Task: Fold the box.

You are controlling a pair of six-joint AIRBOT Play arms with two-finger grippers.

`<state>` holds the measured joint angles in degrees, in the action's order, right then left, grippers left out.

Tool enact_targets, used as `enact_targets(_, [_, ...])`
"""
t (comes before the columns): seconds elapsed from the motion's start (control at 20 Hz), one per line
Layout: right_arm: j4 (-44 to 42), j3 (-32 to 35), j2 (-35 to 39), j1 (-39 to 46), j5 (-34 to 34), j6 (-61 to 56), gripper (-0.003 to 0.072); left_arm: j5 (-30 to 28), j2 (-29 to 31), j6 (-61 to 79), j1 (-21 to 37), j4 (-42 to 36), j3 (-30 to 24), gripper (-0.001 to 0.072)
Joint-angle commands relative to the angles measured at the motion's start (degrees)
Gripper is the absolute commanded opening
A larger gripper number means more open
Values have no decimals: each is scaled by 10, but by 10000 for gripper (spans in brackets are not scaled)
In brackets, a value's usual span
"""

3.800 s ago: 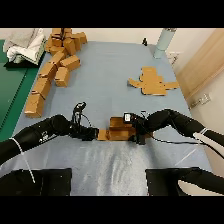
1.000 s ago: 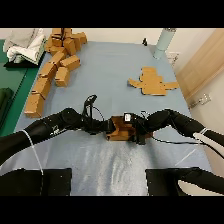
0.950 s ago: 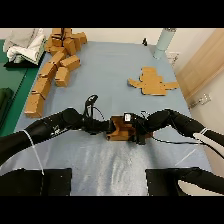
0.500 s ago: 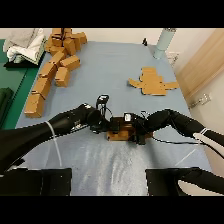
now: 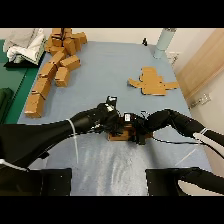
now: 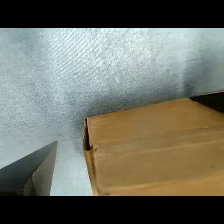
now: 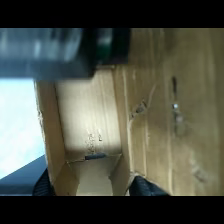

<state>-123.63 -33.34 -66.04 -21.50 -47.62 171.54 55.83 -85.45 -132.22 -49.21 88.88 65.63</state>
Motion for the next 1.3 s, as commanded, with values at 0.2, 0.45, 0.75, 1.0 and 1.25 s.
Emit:
enact_targets(0.2, [0,0,0,0,0,0,511,41,-46,-23,-30,39,54,647])
enact_targets(0.45, [0,0,0,0,0,0,511,42,-46,-52,-30,37,54,264])
enact_targets(0.75, [0,0,0,0,0,0,511,50,-46,-53,-30,31,54,226])
enact_targets(1.0, [0,0,0,0,0,0,511,57,-46,-52,-30,31,54,14])
enact_targets(1.25, [0,0,0,0,0,0,511,57,-46,-52,-30,31,54,16])
